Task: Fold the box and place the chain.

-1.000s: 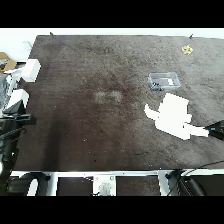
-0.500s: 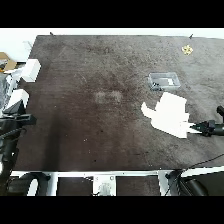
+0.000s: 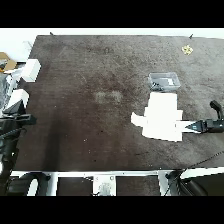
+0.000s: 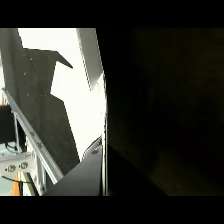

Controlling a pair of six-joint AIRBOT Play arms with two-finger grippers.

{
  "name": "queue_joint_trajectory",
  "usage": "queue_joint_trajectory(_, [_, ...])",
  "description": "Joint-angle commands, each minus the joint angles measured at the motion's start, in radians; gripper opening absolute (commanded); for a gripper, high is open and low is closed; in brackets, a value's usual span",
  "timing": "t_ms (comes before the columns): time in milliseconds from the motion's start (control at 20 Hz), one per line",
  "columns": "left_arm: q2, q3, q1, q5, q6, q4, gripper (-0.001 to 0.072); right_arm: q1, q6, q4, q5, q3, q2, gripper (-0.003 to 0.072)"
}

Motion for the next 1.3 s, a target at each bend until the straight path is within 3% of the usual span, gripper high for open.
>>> queue_joint_trajectory(0, [0.000, 0.000, 0.001, 0.000, 0.000, 0.000, 0.0012, 0.138, -0.005, 0.055, 0.004, -0.079, 0.053, 0.0005])
queue_joint_trajectory(200, [0.000, 0.000, 0.001, 0.000, 0.000, 0.000, 0.0012, 0.385, 0.000, 0.338, -0.142, -0.180, 0.080, 0.0004])
queue_joint_trajectory(450, [0.000, 0.003, 0.001, -0.002, 0.000, 0.000, 0.0012, 0.671, 0.036, 0.576, -0.386, -0.194, 0.155, 0.0004])
queue_joint_trajectory(650, [0.000, 0.003, 0.001, -0.053, -0.025, -0.002, 0.0014, 0.809, 0.009, 0.632, -0.605, -0.193, 0.156, 0.0005])
queue_joint_trajectory(700, [0.000, 0.005, 0.001, -0.083, -0.019, 0.002, 0.0148, 0.834, -0.018, 0.636, -0.653, -0.191, 0.155, 0.0004])
queue_joint_trajectory(750, [0.000, 0.008, 0.001, -0.114, -0.004, 0.000, 0.0490, 0.857, -0.040, 0.641, -0.701, -0.190, 0.155, 0.0004])
queue_joint_trajectory(900, [-0.012, 0.055, 0.001, -0.278, 0.019, 0.001, 0.0518, 0.924, -0.065, 0.640, -0.837, -0.189, 0.155, 0.0005])
queue_joint_trajectory(1000, [-0.082, 0.117, 0.001, -0.347, 0.027, 0.001, 0.0518, 0.955, -0.093, 0.640, -0.895, -0.171, 0.155, 0.0005])
queue_joint_trajectory(1250, [-0.511, 0.376, 0.001, -0.560, 0.028, 0.002, 0.0518, 0.961, -0.109, 0.600, -0.973, -0.145, 0.155, 0.0005])
